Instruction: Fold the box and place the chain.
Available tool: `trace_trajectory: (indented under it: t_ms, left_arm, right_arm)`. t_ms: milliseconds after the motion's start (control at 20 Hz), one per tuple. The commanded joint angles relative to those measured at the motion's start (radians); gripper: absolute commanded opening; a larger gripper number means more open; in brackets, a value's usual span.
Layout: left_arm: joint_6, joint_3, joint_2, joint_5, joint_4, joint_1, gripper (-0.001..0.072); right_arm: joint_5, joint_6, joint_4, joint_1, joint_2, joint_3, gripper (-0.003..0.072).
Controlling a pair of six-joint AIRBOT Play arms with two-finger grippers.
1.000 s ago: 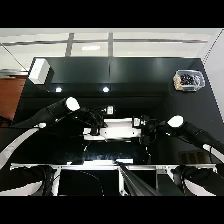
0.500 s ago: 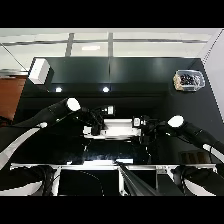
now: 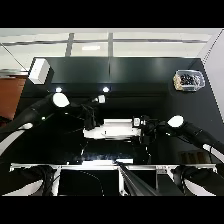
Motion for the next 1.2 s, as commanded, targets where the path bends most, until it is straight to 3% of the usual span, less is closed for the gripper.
trace_trajectory:
  t_ms: [0,50,150,200,300,400,550,650,850,950,1150]
  left_arm:
    - [-0.303,0.0,0.116,-0.134,0.09,0.073,0.0627]
    - [-0.409,0.0,0.145,-0.182,0.115,0.091,0.0567]
    - [-0.511,-0.001,0.184,-0.298,0.117,0.114,0.0125]
    - [-0.508,-0.002,0.198,-0.376,0.069,0.115,0.0026]
    - [-0.511,-0.038,0.22,-0.457,-0.093,0.095,0.0026]
    - [-0.511,-0.112,0.236,-0.383,-0.245,0.035,0.0026]
    - [-0.499,-0.208,0.235,-0.051,-0.396,-0.087,0.0026]
    - [-0.499,-0.222,0.231,0.209,-0.424,-0.149,0.0027]
    - [-0.408,-0.222,0.17,0.579,-0.433,-0.237,0.0028]
    - [-0.408,-0.222,0.108,0.648,-0.428,-0.245,0.0028]
    - [-0.404,-0.222,0.011,0.62,-0.389,-0.255,0.0028]
  right_arm:
    - [0.0,0.001,0.0,0.0,-0.001,0.0,0.052]
    - [0.0,0.001,0.0,0.0,-0.001,0.0,0.0393]
    - [0.0,0.001,0.0,0.0,-0.001,0.0,0.0366]
    - [0.0,0.001,0.0,0.0,-0.001,0.0,0.0366]
    - [0.0,0.001,0.0,0.0,-0.001,0.0,0.0366]
    - [0.0,0.001,0.0,0.0,-0.001,0.0,0.0366]
    - [0.0,0.001,0.0,0.0,-0.001,0.0,0.0366]
    - [0.0,0.001,0.0,0.0,-0.001,0.0,0.0366]
    - [0.0,0.001,0.0,0.0,-0.001,0.0,0.0366]
    - [0.0,0.001,0.0,0.0,-0.001,0.0,0.0366]
    - [0.0,0.001,0.0,0.0,-0.001,0.0,0.0366]
